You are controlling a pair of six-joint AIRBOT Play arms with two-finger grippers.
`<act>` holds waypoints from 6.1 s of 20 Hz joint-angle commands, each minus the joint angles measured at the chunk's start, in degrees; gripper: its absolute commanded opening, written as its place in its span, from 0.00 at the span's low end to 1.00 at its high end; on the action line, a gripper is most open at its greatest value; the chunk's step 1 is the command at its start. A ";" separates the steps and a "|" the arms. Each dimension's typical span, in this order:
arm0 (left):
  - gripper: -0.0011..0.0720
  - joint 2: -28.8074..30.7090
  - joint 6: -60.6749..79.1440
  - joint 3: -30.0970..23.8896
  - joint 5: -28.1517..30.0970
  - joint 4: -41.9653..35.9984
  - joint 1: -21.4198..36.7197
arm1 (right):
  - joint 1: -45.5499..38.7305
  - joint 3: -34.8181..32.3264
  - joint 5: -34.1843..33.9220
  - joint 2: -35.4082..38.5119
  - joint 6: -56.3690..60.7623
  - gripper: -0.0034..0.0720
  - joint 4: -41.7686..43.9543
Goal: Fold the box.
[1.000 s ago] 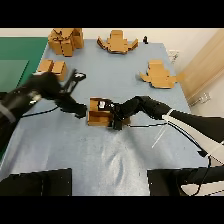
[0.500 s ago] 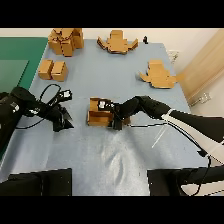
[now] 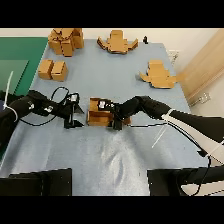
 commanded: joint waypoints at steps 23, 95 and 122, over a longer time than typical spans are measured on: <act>0.46 -6.01 -2.32 4.20 9.22 3.91 -10.88 | 0.02 0.00 0.07 -0.02 0.00 0.72 -0.13; 0.25 -6.01 -6.43 4.20 7.91 5.75 -10.84 | -2.12 -5.99 8.50 5.29 -10.21 0.83 18.95; 0.25 -6.01 -6.45 4.20 7.85 5.68 -10.84 | -15.91 -6.34 -13.33 2.19 36.74 0.06 29.35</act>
